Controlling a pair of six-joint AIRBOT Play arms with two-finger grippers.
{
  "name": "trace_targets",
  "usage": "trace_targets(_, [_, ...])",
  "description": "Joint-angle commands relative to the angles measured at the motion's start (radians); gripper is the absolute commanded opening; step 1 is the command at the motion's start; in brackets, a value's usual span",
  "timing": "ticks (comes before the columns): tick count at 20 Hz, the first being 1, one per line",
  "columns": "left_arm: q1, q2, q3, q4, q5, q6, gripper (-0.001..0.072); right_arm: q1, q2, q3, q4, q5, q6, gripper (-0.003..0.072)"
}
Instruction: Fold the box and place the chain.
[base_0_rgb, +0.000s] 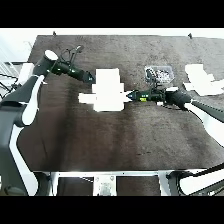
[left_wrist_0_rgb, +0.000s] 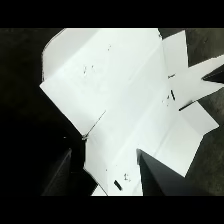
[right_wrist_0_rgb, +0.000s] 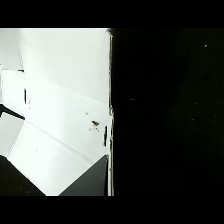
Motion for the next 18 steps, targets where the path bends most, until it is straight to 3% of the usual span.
trace_targets(1, [-0.015, -0.077, 0.059, 0.052, -0.01, -0.047, 0.0467, 0.0, 0.0, 0.0, 0.0, 0.0, -0.003, 0.0011])
trace_targets(13, [-0.016, -0.14, 0.057, -0.134, -0.031, 0.056, 0.0465, 0.0, 0.0, 0.0, -0.003, 0.0, -0.007, 0.0011])
trace_targets(15, [-0.016, -0.14, 0.057, -0.155, -0.034, 0.063, 0.0396, 0.0, 0.0, 0.0, -0.003, 0.0, -0.007, 0.0011])
trace_targets(18, [-0.016, -0.151, 0.057, -0.154, -0.064, 0.066, 0.0396, 0.0, 0.0, 0.0, -0.003, 0.0, -0.006, 0.0011])
